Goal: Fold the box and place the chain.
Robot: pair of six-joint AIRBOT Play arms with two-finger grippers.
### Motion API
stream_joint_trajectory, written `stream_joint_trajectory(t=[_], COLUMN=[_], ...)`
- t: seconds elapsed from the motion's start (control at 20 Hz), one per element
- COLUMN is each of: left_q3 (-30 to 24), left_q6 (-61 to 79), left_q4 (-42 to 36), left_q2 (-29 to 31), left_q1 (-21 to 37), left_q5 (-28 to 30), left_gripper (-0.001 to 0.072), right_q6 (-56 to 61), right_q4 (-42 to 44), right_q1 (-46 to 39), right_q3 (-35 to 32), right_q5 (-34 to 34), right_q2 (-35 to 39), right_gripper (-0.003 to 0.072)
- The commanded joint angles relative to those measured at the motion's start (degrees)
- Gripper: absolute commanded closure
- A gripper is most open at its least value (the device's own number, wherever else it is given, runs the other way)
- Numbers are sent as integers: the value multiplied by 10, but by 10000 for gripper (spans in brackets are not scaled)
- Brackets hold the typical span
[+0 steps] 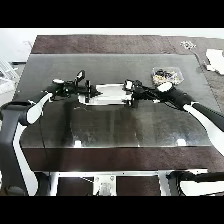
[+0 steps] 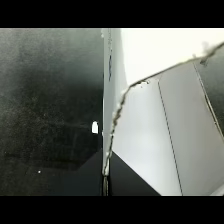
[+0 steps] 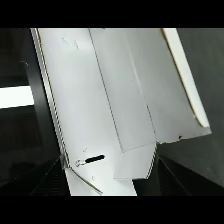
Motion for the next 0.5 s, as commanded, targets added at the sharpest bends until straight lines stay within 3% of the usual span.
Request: stream_joint_trajectory(t=[0.0, 0.3, 0.45], left_q3=[0, 0, 0], left_q6=[0, 0, 0], left_q4=[0, 0, 0], left_q2=[0, 0, 0], left_q1=[0, 0, 0], left_q5=[0, 0, 0], left_gripper=[686, 686, 686], right_q6=[-17, -25, -35], right_q4=[3, 2, 1], right_q1=[-17, -44, -45], right_q3=[36, 82, 103], right_q5=[51, 128, 135], right_q2=[-32, -64, -90], right_gripper=[2, 2, 2])
